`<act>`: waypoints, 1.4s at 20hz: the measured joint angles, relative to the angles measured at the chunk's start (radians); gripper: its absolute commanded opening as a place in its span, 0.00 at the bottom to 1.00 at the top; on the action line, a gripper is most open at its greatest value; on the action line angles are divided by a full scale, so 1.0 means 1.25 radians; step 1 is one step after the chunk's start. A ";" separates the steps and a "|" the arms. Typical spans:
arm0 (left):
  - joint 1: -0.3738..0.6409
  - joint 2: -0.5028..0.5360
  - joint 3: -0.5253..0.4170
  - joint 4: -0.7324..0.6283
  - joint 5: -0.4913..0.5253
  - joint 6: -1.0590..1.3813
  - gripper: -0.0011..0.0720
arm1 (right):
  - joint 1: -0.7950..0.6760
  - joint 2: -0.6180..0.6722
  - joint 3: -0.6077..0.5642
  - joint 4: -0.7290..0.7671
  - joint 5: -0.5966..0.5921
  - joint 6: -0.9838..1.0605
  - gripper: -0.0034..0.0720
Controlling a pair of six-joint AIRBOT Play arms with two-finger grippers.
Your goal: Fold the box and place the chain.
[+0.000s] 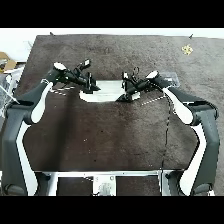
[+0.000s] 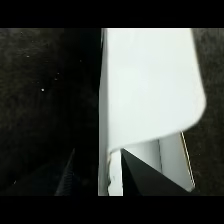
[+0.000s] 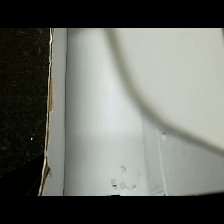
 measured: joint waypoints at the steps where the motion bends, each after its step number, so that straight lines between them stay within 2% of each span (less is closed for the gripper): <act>1: 0.016 0.016 0.000 -0.001 -0.017 -0.025 0.46 | 0.000 0.000 0.000 0.000 0.000 0.000 0.64; 2: 0.032 0.032 0.001 -0.012 -0.040 -0.050 0.46 | 0.000 0.000 0.000 0.000 0.000 0.000 0.64; 3: 0.048 0.046 0.001 -0.015 -0.070 -0.081 0.34 | 0.000 0.000 0.000 0.000 0.000 0.000 0.64; 4: 0.060 0.055 0.000 -0.016 -0.101 -0.113 0.11 | 0.000 0.000 0.000 0.000 0.000 0.000 0.64; 5: 0.071 0.063 0.000 -0.029 -0.139 -0.146 0.03 | 0.000 0.000 0.000 0.000 0.000 0.000 0.64; 8: 0.072 0.073 0.000 -0.045 -0.240 -0.214 0.03 | 0.000 0.000 0.000 0.000 0.000 0.000 0.64; 11: 0.038 0.079 0.000 -0.053 -0.273 -0.244 0.03 | 0.000 0.000 0.000 0.000 0.001 0.000 0.64; 14: -0.001 0.081 0.000 -0.055 -0.236 -0.257 0.03 | 0.000 0.000 0.000 0.000 0.001 0.000 0.64; 17: -0.023 0.081 0.000 -0.054 -0.154 -0.263 0.03 | 0.000 0.000 0.000 0.000 0.001 0.000 0.64; 25: -0.036 0.076 0.000 -0.002 0.073 -0.295 0.03 | 0.000 0.000 0.000 0.000 0.001 0.000 0.64; 28: -0.037 0.049 0.000 0.020 0.128 -0.327 0.03 | 0.000 0.000 0.000 0.000 0.002 0.000 0.64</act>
